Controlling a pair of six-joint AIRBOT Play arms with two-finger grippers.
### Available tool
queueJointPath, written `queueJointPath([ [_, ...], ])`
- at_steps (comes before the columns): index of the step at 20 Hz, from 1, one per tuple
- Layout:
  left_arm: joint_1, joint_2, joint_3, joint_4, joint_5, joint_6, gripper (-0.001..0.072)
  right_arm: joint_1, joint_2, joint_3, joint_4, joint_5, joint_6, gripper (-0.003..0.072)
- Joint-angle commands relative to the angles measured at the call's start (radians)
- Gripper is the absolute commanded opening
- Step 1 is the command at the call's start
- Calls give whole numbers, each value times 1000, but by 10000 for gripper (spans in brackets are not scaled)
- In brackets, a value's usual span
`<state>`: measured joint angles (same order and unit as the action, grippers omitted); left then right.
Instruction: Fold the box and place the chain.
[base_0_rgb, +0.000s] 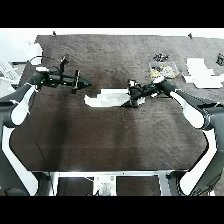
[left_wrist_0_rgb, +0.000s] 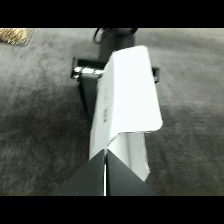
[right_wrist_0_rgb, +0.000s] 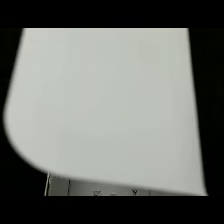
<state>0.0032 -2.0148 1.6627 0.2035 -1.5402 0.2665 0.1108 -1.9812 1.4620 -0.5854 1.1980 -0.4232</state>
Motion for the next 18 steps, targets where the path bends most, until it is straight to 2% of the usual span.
queueJointPath([
  [1,7,42,-1,-7,-95,-8,14,0,0,0,0,0,0,591],
  [4,-3,122,-8,-1,-87,-92,12,0,0,0,0,0,0,591],
  [6,-22,217,-61,4,-14,-102,12,0,0,0,0,0,0,591],
  [8,-48,343,-164,16,145,-100,12,0,0,0,0,0,0,591],
  [10,-72,483,-309,18,338,-66,12,0,0,0,0,0,0,591],
  [11,-84,549,-383,17,399,-43,12,0,0,0,0,0,0,591],
  [12,-94,595,-438,16,413,-21,13,0,0,0,0,0,0,591],
  [15,-121,634,-526,16,426,-7,14,0,0,0,0,0,0,591],
  [18,-166,615,-599,3,589,-7,14,0,0,0,0,0,0,591],
])
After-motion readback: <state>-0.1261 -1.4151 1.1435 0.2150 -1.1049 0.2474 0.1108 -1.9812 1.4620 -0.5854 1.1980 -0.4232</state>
